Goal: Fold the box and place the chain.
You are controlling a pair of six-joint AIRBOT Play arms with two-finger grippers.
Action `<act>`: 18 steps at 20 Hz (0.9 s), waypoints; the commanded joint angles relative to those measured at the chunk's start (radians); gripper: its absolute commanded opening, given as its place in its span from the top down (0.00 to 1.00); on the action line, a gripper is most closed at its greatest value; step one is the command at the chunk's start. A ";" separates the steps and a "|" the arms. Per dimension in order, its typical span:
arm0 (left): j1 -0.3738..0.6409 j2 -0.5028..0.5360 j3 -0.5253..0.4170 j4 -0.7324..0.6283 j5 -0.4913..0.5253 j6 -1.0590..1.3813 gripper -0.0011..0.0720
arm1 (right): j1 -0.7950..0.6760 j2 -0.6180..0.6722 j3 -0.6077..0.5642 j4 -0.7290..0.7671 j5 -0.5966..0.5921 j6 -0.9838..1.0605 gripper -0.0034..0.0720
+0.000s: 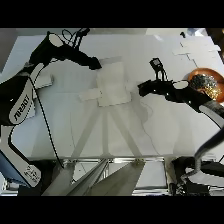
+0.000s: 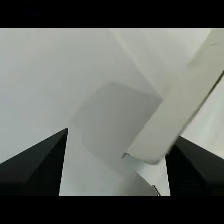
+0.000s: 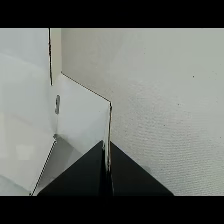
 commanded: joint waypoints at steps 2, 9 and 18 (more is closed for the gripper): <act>-0.009 -0.007 0.001 0.044 0.006 -0.050 0.09 | 0.001 0.001 0.000 0.000 0.000 0.000 0.94; -0.042 -0.065 0.001 -0.097 -0.095 0.042 0.10 | 0.001 0.001 0.000 0.000 0.000 0.000 0.94; -0.049 -0.066 0.001 -0.161 -0.299 0.392 0.41 | 0.001 0.001 0.000 0.000 0.000 0.000 0.94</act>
